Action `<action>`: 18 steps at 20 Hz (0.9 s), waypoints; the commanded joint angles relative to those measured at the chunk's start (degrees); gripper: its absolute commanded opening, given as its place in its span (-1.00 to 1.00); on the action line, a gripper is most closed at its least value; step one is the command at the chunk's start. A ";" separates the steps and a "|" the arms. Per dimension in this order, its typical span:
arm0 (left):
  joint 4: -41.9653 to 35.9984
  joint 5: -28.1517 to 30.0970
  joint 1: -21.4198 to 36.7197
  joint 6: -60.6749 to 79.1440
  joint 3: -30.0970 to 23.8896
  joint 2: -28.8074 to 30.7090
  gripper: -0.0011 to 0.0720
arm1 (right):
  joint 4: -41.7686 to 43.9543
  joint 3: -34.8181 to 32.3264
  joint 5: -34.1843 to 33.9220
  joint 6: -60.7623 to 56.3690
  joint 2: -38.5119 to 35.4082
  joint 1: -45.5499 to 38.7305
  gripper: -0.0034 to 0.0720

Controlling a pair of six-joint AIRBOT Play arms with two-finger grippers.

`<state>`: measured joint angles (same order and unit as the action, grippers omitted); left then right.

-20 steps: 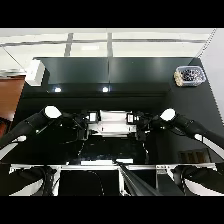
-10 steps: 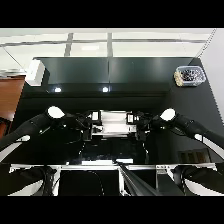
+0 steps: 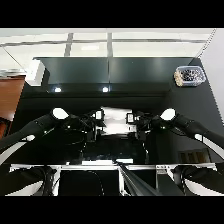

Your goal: Fold the box and place the chain.

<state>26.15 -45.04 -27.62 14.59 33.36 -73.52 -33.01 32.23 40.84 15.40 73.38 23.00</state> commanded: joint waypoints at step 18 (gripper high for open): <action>34.69 -12.94 25.92 -71.23 0.72 17.38 -0.89 | -0.04 0.02 0.04 0.09 -0.02 -0.02 -0.09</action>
<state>52.82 -57.84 -8.51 -30.37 34.98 -56.25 -33.06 32.25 40.86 15.49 73.36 23.00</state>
